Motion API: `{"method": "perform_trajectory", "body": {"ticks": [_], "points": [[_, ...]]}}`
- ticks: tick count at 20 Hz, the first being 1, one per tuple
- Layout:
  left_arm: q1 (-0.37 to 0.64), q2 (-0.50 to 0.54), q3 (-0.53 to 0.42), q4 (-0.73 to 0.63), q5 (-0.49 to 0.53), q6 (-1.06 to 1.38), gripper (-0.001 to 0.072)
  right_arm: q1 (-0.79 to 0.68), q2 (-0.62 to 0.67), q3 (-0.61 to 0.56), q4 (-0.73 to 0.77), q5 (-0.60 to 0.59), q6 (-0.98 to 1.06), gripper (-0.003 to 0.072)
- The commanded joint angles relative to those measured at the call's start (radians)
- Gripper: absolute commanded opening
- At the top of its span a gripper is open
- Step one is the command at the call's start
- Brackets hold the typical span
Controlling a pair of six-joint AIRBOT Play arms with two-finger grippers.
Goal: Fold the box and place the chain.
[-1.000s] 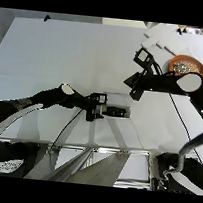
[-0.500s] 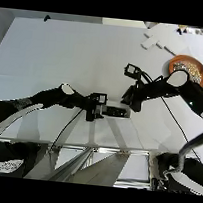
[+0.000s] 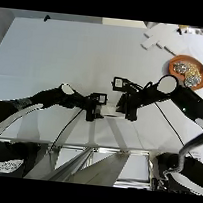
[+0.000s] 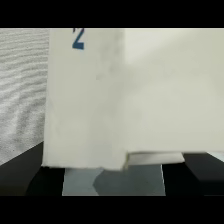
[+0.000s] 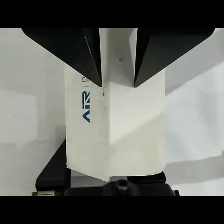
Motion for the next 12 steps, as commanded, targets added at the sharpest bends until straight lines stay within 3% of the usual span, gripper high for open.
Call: {"method": "perform_trajectory", "body": {"ticks": [1,6,10,12], "points": [[0.0,0.001,-0.001,0.0,0.0,0.0,0.0009,0.022,0.001,-0.007,-0.052,-0.06,-0.003,0.023],[0.0,0.001,-0.001,0.0,0.0,0.0,0.0009,0.022,0.001,-0.007,-0.097,-0.083,0.008,0.0216],[0.0,0.001,-0.001,0.0,0.0,0.0,0.0009,0.022,0.001,-0.007,-0.098,-0.083,0.008,0.0079],[0.0,0.001,-0.001,0.0,0.0,0.0,0.0009,0.022,0.001,-0.013,-0.098,-0.087,0.008,0.0056]]}}
